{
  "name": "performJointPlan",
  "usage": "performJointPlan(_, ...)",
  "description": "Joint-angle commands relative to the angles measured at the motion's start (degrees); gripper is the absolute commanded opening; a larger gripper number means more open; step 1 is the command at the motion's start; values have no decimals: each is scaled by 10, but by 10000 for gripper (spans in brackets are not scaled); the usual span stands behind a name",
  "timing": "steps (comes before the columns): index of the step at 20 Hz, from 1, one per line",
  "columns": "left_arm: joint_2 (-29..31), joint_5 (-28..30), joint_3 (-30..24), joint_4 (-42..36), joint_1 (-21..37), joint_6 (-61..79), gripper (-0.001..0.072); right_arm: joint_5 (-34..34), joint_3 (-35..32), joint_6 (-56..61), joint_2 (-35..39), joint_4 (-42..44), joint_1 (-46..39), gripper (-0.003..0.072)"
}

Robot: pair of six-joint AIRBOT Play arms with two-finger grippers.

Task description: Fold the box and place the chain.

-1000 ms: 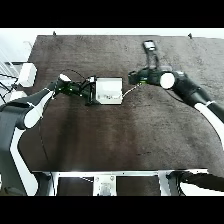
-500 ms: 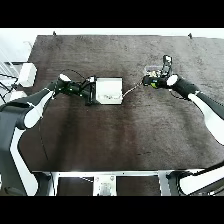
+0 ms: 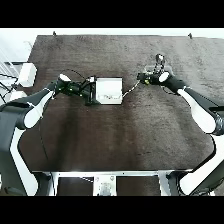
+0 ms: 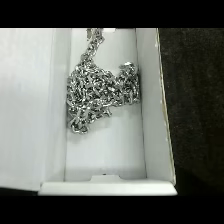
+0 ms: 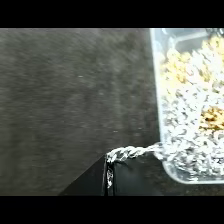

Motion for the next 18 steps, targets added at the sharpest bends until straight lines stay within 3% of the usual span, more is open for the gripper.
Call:
performJointPlan(1, 0, 0, 0, 0, 1, 0, 525, 43, 6, -30, 72, -1, 13, 12)
performJointPlan(5, 0, 0, 0, 0, 1, 0, 525, 100, 6, -62, 236, -31, 46, 11)
performJointPlan(9, 0, 0, 0, 0, 1, 0, 525, 124, 6, -62, 345, -64, 87, 11)
performJointPlan(13, 0, 0, 0, 0, 1, 0, 525, 146, 6, -53, 402, -90, 146, 11)
performJointPlan(18, 0, 0, 0, 0, 1, 0, 525, 146, -11, -14, 407, -108, 227, 11)
